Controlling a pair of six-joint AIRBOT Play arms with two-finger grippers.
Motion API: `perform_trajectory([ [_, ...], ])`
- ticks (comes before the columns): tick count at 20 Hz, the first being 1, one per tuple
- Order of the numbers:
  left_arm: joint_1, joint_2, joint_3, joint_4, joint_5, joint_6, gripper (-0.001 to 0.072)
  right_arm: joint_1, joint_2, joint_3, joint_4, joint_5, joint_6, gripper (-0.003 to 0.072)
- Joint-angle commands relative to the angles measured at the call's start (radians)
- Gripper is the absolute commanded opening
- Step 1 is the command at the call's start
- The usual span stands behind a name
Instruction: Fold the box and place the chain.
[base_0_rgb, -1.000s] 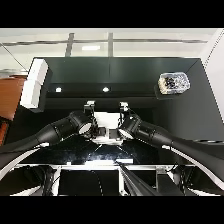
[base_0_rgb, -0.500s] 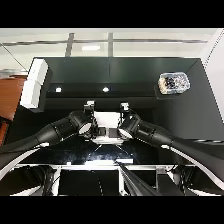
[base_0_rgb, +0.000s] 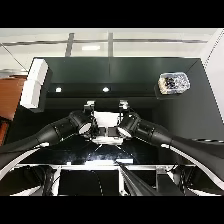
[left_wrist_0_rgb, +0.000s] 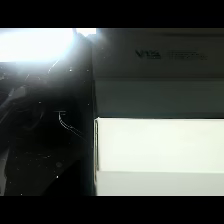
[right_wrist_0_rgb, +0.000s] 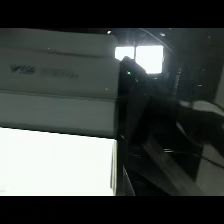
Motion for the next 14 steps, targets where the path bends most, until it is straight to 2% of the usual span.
perform_trajectory([
  [1,0.001,0.000,0.001,0.000,0.000,0.000,0.0028,-0.003,0.006,0.034,-0.022,0.071,-0.056,0.0320],
  [4,0.001,0.000,0.001,0.000,0.002,0.000,0.0028,-0.027,0.055,0.060,-0.032,0.159,-0.160,0.0320],
  [9,0.001,0.000,0.001,0.000,0.002,-0.001,0.0028,-0.134,0.306,0.063,-0.048,0.221,-0.313,0.0319],
  [12,0.001,0.000,0.001,0.000,0.002,-0.001,0.0028,-0.267,0.441,0.062,-0.237,0.248,-0.344,0.0319],
  [14,0.001,0.000,0.001,0.000,0.000,-0.001,0.0028,-0.392,0.453,0.059,-0.371,0.259,-0.370,0.0319],
])
